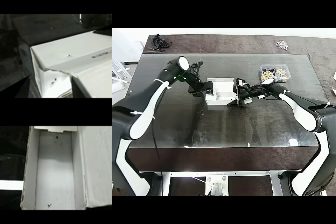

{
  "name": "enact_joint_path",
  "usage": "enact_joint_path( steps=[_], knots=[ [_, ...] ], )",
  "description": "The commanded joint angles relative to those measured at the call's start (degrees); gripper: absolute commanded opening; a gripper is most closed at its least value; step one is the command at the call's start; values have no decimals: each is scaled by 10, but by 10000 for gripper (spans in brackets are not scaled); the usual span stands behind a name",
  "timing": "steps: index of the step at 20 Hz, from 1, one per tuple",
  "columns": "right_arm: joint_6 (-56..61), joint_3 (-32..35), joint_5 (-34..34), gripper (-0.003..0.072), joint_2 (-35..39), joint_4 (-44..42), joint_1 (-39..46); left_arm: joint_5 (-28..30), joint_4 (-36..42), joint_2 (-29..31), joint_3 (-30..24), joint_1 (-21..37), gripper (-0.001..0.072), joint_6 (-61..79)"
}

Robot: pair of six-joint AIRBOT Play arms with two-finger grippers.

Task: Fold the box and place the chain.

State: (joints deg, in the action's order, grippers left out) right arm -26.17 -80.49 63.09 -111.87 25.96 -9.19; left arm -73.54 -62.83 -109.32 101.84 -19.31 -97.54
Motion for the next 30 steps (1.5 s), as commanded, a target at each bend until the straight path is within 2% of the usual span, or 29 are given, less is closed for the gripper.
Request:
enact_joint_path(
  steps=[1,2,3,10,17,23,25,30],
  knots=[
    [0,0,0,588,0,0,0,-31,-35,-21,35,-12,563,-30],
    [0,0,0,588,0,0,0,-36,-39,-26,42,-16,505,-36],
    [0,0,0,588,0,0,0,-37,-47,-30,46,-20,410,-36],
    [0,0,0,588,0,0,0,-55,-92,-49,66,-32,407,-57],
    [0,0,0,588,0,0,0,-109,-142,-97,143,-53,406,-80],
    [0,0,0,588,0,0,0,-111,-151,-107,150,-56,404,-90],
    [0,0,0,588,0,0,0,-109,-152,-107,150,-58,118,-89],
    [0,0,0,588,0,0,0,-109,-156,-107,150,-67,96,-87]
  ],
)
